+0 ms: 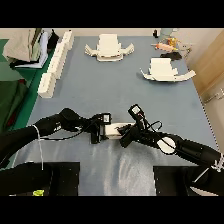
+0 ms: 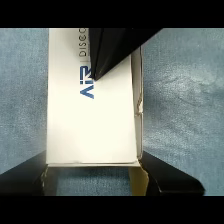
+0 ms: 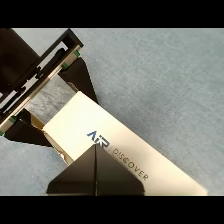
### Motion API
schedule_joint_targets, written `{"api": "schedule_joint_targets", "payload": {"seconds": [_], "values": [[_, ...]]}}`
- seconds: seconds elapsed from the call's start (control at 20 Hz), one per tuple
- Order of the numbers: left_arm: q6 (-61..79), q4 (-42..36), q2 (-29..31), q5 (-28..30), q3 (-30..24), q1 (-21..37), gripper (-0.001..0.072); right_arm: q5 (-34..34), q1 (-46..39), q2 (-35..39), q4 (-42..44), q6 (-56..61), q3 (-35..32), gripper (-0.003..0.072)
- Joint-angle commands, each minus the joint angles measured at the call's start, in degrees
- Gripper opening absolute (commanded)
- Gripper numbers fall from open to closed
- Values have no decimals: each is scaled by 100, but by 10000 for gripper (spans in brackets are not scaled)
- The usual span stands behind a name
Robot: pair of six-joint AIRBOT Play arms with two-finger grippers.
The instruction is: Fold the box.
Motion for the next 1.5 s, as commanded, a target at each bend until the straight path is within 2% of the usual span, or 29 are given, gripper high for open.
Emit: {"api": "schedule_joint_targets", "payload": {"seconds": [0.0, 0.45, 0.7, 0.85, 1.45], "values": [[4, 4, 0, 0, 2, 2, 475, -210, 11, -7, -20, -2, -105, 2], [4, 4, 0, 0, 2, 2, 475, -284, 9, 20, -22, -4, -94, 3], [4, 4, 0, 0, 2, 2, 475, -376, 9, 693, -61, -4, -87, 3], [7, 4, 0, 0, 2, 2, 475, -361, 9, 850, -59, -2, -87, 3], [4, 4, 0, 0, 2, 2, 475, 7, 247, 111, -63, -4, -101, 3]]}}
